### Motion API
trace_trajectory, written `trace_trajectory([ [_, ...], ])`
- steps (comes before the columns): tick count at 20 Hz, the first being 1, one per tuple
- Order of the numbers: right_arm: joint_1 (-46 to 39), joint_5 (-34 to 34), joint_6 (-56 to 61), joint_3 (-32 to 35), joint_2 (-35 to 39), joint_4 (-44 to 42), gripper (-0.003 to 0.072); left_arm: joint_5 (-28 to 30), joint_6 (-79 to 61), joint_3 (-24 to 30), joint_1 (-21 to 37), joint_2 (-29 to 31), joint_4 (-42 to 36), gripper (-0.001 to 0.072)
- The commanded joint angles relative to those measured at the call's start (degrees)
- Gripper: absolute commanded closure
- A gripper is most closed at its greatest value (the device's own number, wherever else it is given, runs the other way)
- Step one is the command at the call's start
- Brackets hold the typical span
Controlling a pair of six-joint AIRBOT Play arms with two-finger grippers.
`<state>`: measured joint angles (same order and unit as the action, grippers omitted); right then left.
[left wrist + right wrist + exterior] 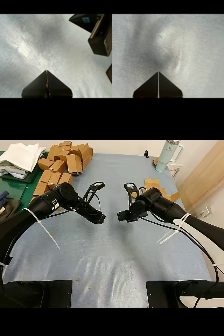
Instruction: Fold the box.
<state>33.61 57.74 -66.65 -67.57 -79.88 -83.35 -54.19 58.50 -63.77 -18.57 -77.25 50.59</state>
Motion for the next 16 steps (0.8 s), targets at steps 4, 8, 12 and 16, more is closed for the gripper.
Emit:
trace_trajectory([
  [4, 0.04, -0.28, 0.2, -0.07, -0.04, -3.78, 0.0665, 0.02, -0.02, -0.04, -0.02, -0.02, 0.0, 0.0697],
  [8, -5.64, 2.49, 6.36, -1.9, -0.07, -1.29, 0.0315, 0.04, -0.02, -0.04, -0.04, -0.02, 0.0, 0.0697],
  [12, -25.9, 1.79, -1.4, -6.95, -0.2, -1.55, 0.0301, 0.04, 0.0, -0.04, -0.02, -0.02, -0.02, 0.0696],
  [16, -48.5, -5.18, -14.47, -15.54, -7.15, -6.62, 0.0236, 0.04, -0.02, -0.04, -0.02, -0.02, -0.02, 0.0697],
])
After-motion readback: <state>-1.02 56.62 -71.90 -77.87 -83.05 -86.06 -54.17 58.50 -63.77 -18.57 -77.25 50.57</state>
